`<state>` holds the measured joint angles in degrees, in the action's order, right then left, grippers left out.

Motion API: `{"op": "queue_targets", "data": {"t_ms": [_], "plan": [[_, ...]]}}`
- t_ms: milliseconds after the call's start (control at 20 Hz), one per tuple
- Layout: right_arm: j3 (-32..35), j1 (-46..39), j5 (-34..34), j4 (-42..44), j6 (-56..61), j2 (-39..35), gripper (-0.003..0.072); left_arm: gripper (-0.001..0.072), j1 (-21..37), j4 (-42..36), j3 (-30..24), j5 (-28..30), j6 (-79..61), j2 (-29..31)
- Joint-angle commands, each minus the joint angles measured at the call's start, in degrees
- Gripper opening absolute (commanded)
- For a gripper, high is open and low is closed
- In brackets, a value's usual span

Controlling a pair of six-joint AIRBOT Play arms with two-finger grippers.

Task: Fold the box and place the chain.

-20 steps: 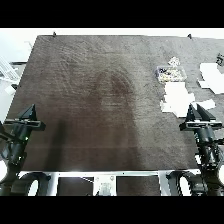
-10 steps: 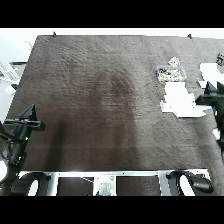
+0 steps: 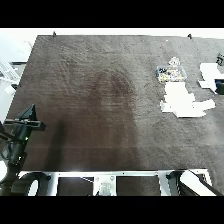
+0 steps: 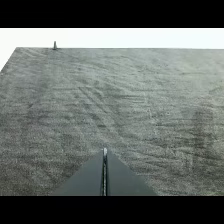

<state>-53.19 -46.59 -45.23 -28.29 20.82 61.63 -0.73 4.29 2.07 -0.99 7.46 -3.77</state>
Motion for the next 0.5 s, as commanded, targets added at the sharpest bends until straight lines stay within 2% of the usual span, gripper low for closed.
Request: {"op": "queue_targets", "data": {"t_ms": [0, 150, 450], "plan": [[-10.99, -9.33, -13.4, -11.19, 10.29, 8.24, 0.0322, 0.0021, -0.02, 0.02, -0.02, 0.07, -0.02, 0.02], [-25.42, -10.49, -23.15, -22.49, 15.26, 19.82, 0.0323, 0.0021, -0.02, 0.02, -0.02, 0.04, -0.02, 0.02], [-52.92, -10.49, -40.52, -29.57, 15.76, 42.51, 0.0325, 0.0021, -0.02, 0.02, -0.02, 0.02, -0.02, 0.02]]}}
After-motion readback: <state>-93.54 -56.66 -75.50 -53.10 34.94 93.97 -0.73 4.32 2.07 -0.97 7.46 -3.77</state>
